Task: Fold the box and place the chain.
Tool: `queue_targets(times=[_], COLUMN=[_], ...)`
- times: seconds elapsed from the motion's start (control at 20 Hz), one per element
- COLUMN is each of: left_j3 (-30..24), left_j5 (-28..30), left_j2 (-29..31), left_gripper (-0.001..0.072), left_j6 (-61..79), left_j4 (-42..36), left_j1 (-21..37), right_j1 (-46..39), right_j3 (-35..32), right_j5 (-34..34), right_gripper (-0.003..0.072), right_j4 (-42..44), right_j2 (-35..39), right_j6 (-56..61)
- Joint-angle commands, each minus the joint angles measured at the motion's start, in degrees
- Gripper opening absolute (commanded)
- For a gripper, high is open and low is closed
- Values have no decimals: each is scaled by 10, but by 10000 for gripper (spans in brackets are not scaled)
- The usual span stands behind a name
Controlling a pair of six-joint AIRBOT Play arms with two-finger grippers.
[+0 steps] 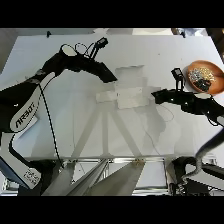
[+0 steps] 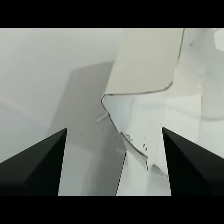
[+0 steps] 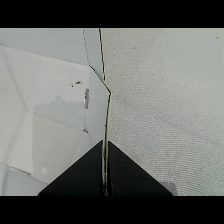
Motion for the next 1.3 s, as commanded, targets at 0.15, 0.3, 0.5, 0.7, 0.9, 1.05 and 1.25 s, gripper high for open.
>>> queue_targets(times=[0.15,0.3,0.5,0.7,0.9,1.05,1.25], left_j3=[0,0,0,0,0,0,0], left_j5=[32,34,56,58,53,47,39], left_j2=[-44,-54,-56,-56,-56,-56,-56], left_gripper=[643,633,506,51,12,12,11], left_j6=[52,51,51,50,51,51,51], left_j4=[-116,-114,-77,-9,-7,-7,-7], left_j1=[-30,-38,-50,-56,-55,-55,-55], right_j1=[1,1,1,1,1,1,1], right_j3=[0,0,0,0,0,0,0], right_j5=[0,0,0,0,0,0,0], right_gripper=[11,11,11,11,11,11,11], right_j4=[0,0,0,0,0,0,0], right_j2=[0,0,0,0,0,0,0], right_j6=[0,0,0,0,0,0,0])
